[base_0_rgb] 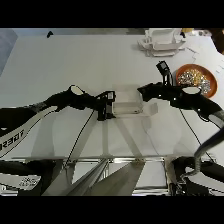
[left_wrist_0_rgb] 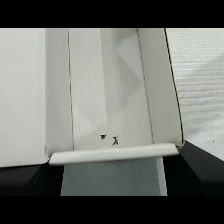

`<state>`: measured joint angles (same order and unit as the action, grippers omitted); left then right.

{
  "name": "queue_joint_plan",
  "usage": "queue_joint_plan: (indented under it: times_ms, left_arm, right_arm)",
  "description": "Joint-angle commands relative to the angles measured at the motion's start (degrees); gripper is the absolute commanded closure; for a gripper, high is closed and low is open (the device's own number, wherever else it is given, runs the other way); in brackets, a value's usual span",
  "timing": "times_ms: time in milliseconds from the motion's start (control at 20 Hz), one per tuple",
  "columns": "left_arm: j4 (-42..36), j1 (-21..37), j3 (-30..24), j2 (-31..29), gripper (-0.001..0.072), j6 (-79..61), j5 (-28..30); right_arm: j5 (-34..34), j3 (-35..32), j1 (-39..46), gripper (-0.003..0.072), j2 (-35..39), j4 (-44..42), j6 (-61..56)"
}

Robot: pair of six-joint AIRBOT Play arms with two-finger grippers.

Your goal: Fold the box and place the chain.

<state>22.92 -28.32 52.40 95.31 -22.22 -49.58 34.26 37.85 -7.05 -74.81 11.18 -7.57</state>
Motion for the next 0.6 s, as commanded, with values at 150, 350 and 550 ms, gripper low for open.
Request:
queue_joint_plan:
  times_ms: [150, 350, 550]
  left_arm:
    - [0.0, 0.0, 0.0, 0.0, 0.0696, 0.0, 0.0]
    - [0.0, 0.0, 0.0, 0.0, 0.0697, 0.0, 0.1]
    - [0.0, 0.0, 0.0, 0.0, 0.0697, 0.0, 0.0]
  right_arm:
    - [-1.3, 0.0, 0.0, 0.0667, -2.9, -0.9, -1.7]
    - [2.3, 0.0, 0.4, 0.0667, -1.3, -0.3, -7.4]
    - [8.6, 0.0, 6.1, 0.0667, 6.3, 5.8, -18.4]
